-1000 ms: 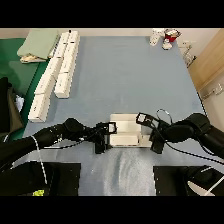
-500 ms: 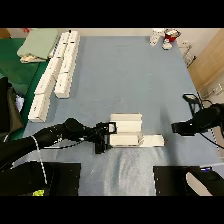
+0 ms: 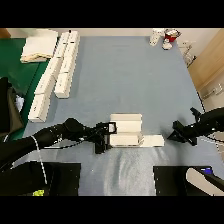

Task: Fold the box.

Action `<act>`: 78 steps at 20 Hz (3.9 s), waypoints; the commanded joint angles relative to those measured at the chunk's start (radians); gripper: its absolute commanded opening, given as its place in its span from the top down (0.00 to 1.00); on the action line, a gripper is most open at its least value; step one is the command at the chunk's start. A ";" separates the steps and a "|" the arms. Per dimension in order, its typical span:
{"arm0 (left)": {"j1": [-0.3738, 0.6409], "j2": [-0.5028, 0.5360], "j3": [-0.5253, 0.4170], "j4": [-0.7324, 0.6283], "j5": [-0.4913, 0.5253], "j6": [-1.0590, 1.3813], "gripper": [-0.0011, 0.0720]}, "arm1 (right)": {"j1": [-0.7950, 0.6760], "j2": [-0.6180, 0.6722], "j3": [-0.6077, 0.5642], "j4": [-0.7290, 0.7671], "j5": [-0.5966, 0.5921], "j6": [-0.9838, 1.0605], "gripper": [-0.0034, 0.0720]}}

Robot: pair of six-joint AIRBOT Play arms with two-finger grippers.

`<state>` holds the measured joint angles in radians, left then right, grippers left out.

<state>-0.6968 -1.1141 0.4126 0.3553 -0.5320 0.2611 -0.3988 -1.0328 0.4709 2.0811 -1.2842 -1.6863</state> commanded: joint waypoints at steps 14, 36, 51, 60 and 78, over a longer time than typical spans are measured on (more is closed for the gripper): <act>0.000 -0.001 0.001 0.000 0.000 0.000 0.35 | 0.177 -0.038 -0.098 0.280 0.044 -0.122 0.95; 0.000 -0.001 0.001 0.000 0.000 0.000 0.35 | 0.557 0.154 -0.046 0.293 0.163 -0.186 0.34; 0.000 0.000 0.001 0.000 0.000 0.000 0.35 | 1.159 -0.010 0.224 -0.435 0.249 0.686 0.37; 0.000 0.000 0.001 0.000 0.000 0.000 0.35 | 1.246 -0.114 0.258 -0.568 0.224 0.894 0.38; 0.000 0.000 0.001 0.000 0.000 0.000 0.35 | 1.248 -0.117 0.272 -0.563 0.184 0.900 0.47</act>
<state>-0.6968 -1.1141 0.4126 0.3553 -0.5297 0.2634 0.8501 -1.1591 0.7345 1.5177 -1.0782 -0.7895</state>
